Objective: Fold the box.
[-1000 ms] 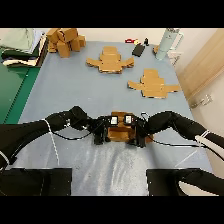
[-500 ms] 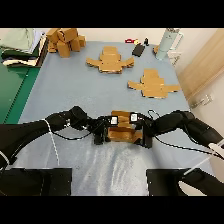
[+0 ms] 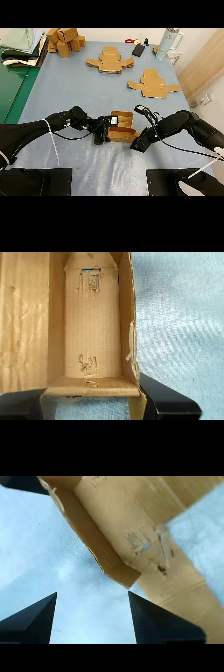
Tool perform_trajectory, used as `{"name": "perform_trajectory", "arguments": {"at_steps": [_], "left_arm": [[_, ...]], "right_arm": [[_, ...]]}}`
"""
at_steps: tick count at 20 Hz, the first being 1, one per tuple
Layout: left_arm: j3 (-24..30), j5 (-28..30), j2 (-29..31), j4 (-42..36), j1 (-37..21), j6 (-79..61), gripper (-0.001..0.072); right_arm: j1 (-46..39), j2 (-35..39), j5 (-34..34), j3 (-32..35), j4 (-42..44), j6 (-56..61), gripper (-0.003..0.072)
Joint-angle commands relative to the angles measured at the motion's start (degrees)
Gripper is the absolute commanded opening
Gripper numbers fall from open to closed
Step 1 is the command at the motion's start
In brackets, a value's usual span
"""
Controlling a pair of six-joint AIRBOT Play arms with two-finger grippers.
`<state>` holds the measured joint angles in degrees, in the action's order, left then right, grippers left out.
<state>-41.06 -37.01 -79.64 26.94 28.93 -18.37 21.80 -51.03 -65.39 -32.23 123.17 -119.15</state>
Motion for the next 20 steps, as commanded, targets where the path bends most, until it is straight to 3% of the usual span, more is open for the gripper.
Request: {"name": "perform_trajectory", "arguments": {"at_steps": [1,5,11,15,20], "left_arm": [[0.0,0.0,0.0,0.0,0.0,0.0,0.0486],[0.0,0.0,0.0,0.0,0.0,0.0,0.0486],[-0.2,0.9,0.0,0.0,-0.1,0.1,0.0486],[-0.3,3.7,0.9,0.3,-0.9,4.4,0.0486],[-0.3,3.1,1.4,0.7,-1.1,4.5,0.0486]], "right_arm": [[0.0,0.1,2.3,0.0,2.4,12.7,0.0701],[0.1,0.1,6.7,0.0,4.2,21.8,0.0701],[0.1,0.1,6.9,0.0,4.4,31.5,0.0701],[0.1,0.1,7.0,-0.1,5.0,32.4,0.0701],[0.1,0.1,7.1,-2.5,6.6,32.8,0.0701]]}}
